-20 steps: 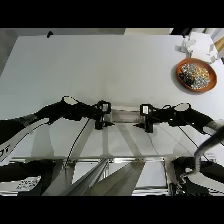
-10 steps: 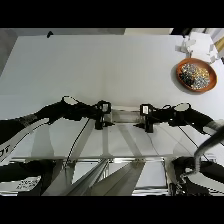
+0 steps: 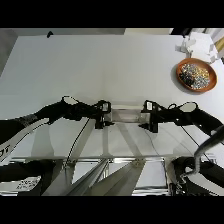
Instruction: Fold the box and place the chain.
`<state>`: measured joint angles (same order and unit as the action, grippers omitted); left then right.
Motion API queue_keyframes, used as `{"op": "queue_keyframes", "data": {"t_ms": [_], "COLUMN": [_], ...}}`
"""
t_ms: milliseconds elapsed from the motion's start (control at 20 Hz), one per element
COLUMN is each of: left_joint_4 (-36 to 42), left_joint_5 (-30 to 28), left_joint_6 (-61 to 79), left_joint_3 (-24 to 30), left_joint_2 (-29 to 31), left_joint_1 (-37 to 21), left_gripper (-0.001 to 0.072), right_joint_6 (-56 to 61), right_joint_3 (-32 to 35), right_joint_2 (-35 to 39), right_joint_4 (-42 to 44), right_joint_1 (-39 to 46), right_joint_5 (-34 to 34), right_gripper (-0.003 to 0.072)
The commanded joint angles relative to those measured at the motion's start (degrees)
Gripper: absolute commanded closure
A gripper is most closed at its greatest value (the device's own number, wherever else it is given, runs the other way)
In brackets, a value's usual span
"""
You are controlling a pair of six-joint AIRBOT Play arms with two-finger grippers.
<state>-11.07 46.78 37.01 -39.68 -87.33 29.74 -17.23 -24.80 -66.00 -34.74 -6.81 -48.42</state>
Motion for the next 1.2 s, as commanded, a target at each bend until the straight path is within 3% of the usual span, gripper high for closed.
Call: {"op": "queue_keyframes", "data": {"t_ms": [0, 150, 200, 300, 350, 400, 550, 700, 900, 1150], "left_joint_4": [-0.09, -0.09, -0.09, -0.09, -0.09, -0.09, -0.09, -0.09, -0.09, -0.09], "left_joint_5": [0.17, 0.17, 0.17, 0.17, 0.17, 0.17, 0.17, 0.17, 0.17, 0.17], "left_joint_6": [0.02, 0.04, 0.04, 0.02, 0.02, 0.02, 0.02, 0.04, 0.02, 0.04], "left_joint_3": [-0.04, -0.04, -0.04, -0.04, -0.04, -0.04, -0.04, -0.04, -0.04, -0.04], "left_joint_2": [-0.02, -0.02, -0.02, -0.02, -0.02, -0.02, -0.02, -0.02, -0.02, -0.02], "left_joint_1": [0.0, 0.0, 0.0, 0.0, 0.0, 0.0, 0.0, 0.0, 0.0, 0.0], "left_gripper": [0.05, 0.05, 0.05, 0.05, 0.05, 0.05, 0.05, 0.05, 0.05, 0.05], "right_joint_6": [13.05, 20.63, 21.99, 21.29, 21.27, 21.22, 21.29, 21.44, 28.65, 33.75], "right_joint_3": [-0.07, -0.07, -0.07, -0.07, -0.07, -0.07, 0.0, -0.02, -0.02, -0.02], "right_joint_2": [4.9, 11.19, 14.1, 19.93, 22.05, 22.93, 22.1, 16.83, 7.52, 1.2], "right_joint_4": [-11.5, -20.37, -18.97, -8.04, -1.09, 4.9, 14.69, 16.0, 17.92, 14.88], "right_joint_1": [3.1, 4.07, 4.07, 4.04, 4.0, 4.0, -0.52, -6.91, -7.8, -7.82], "right_joint_5": [-2.97, -4.09, -4.48, -7.08, -9.27, -11.23, -9.29, 2.91, 16.83, 17.99], "right_gripper": [-0.0006, 0.0042, 0.0103, 0.0419, 0.0615, 0.0671, 0.0671, 0.0671, 0.0671, 0.0671]}}
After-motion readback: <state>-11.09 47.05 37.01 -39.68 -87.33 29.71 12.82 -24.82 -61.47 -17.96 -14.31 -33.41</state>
